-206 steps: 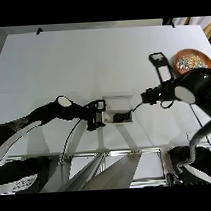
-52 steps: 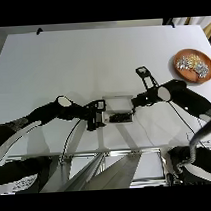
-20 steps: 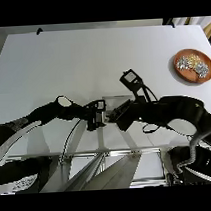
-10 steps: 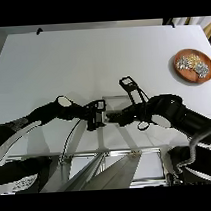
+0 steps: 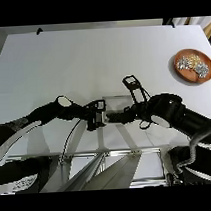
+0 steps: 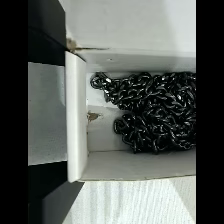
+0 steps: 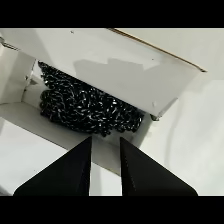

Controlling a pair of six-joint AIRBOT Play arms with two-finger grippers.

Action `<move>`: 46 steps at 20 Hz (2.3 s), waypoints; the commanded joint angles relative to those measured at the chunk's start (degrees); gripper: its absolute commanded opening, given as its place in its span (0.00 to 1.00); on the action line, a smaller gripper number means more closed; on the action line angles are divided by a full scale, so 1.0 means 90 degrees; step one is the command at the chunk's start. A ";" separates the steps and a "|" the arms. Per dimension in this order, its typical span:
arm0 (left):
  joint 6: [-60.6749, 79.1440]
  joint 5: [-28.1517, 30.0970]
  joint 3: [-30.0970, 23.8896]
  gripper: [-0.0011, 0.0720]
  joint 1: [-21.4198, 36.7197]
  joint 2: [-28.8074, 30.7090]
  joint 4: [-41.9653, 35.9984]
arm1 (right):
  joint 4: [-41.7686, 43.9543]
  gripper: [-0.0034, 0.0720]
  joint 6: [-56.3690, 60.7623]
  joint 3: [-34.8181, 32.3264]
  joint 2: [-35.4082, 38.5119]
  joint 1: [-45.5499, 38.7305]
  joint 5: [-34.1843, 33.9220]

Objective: Fold the box and place the chain.

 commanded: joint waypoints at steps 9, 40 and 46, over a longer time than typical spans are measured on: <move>0.0002 0.0000 0.0000 0.36 0.0005 0.0005 0.0000 | 0.1906 0.06 -0.4447 0.1197 0.0058 -0.4051 0.1411; 0.0002 0.0002 0.0002 0.36 0.0005 0.0005 0.0000 | 0.2283 0.06 -0.8493 0.2283 -0.2732 -0.2249 0.1630; 0.0002 0.0000 0.0002 0.36 0.0005 0.0005 0.0000 | 0.1921 0.06 -0.8461 0.1734 -0.1698 -0.1399 0.1049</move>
